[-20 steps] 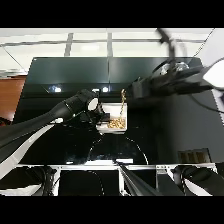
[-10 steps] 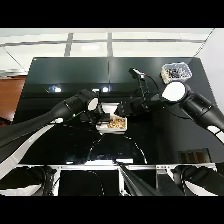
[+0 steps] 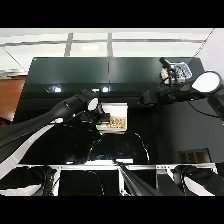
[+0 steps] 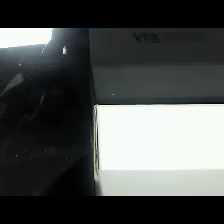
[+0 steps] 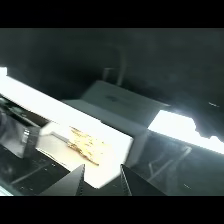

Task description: Fold the box and place the chain.

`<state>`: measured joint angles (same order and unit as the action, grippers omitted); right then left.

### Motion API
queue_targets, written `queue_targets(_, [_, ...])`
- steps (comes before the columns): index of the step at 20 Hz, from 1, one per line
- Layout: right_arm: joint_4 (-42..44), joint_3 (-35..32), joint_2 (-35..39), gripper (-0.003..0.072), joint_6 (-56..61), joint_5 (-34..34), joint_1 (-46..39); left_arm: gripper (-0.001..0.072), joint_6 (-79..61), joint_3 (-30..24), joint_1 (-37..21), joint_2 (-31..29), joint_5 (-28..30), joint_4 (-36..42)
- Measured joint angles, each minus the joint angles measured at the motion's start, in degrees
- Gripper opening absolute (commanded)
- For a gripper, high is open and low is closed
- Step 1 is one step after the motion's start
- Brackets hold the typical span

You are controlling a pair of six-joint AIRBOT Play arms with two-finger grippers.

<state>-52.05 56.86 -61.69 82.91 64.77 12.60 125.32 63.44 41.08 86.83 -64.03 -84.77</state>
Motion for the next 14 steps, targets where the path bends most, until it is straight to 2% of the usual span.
queue_targets(1, [-0.7,0.0,0.3,0.0268,0.0,0.8,-0.7,0.0035,0.2,0.2,0.0,-0.3,0.0,0.0])
queue_targets(2, [-1.2,0.0,0.5,0.0267,-0.1,1.4,-1.3,0.0072,0.8,0.3,0.0,-0.8,-0.4,0.0])
queue_targets(5, [-2.3,-0.1,0.9,0.0267,-0.5,2.5,-2.1,0.0082,3.6,0.6,0.0,-2.5,-1.5,-0.7])
queue_targets(6, [-2.4,0.0,1.0,0.0267,-0.6,2.6,-2.2,0.0183,4.3,0.7,0.0,-2.9,-2.4,-1.2])
queue_targets(7, [-2.6,0.0,1.0,0.0268,-0.7,2.6,-2.3,0.0395,5.0,0.7,0.0,-3.3,-3.6,-1.6])
queue_targets(8, [-2.7,-0.1,1.1,0.0268,-0.7,2.6,-2.4,0.0509,5.6,0.7,0.0,-3.5,-4.6,-2.0])
queue_targets(11, [-2.9,0.0,1.1,0.0267,-0.9,2.3,-2.6,0.0509,6.0,1.1,0.0,-5.1,-6.8,-3.1])
queue_targets(14, [-3.0,0.0,1.2,0.0267,-0.9,2.3,-2.6,0.0508,2.0,1.3,0.0,-10.6,-8.3,-6.8])
